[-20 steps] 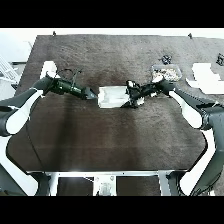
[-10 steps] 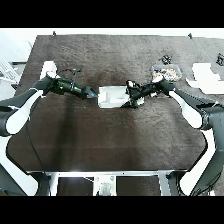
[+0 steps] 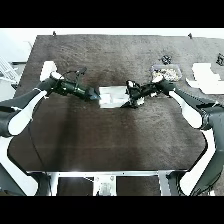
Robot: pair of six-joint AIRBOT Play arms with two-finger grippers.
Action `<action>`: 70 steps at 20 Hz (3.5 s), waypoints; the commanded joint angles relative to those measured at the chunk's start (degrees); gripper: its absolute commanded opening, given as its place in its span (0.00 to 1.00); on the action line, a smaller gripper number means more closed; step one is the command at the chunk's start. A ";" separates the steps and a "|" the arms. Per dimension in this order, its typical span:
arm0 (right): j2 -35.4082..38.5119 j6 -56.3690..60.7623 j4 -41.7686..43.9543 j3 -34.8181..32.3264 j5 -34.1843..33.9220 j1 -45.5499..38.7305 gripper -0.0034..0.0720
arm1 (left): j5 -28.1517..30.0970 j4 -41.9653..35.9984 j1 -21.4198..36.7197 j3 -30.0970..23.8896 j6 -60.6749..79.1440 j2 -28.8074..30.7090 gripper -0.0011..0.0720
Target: Fold the box and place the chain.
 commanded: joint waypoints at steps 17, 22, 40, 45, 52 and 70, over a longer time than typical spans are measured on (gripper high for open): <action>0.00 0.02 0.02 -0.02 0.00 0.00 0.82 | 4.24 10.99 -4.70 4.52 -15.89 0.02 0.66; 0.00 0.02 0.02 -0.02 0.00 -0.02 0.82 | 4.11 21.66 -7.58 9.16 -27.06 0.02 0.66; 0.00 0.02 0.02 -0.02 0.00 -0.02 0.82 | 6.14 44.70 -15.47 14.51 -47.74 -0.02 0.66; 0.00 0.02 0.02 -0.02 0.00 -0.02 0.82 | 6.45 45.44 -16.50 14.56 -48.94 -0.07 0.66; 0.00 0.02 0.02 -0.02 0.00 -0.02 0.82 | 6.60 47.47 -17.62 14.56 -50.03 -0.13 0.66; 0.00 0.02 0.02 -0.02 0.00 -0.02 0.82 | 7.61 52.50 -19.28 14.56 -51.32 -0.44 0.36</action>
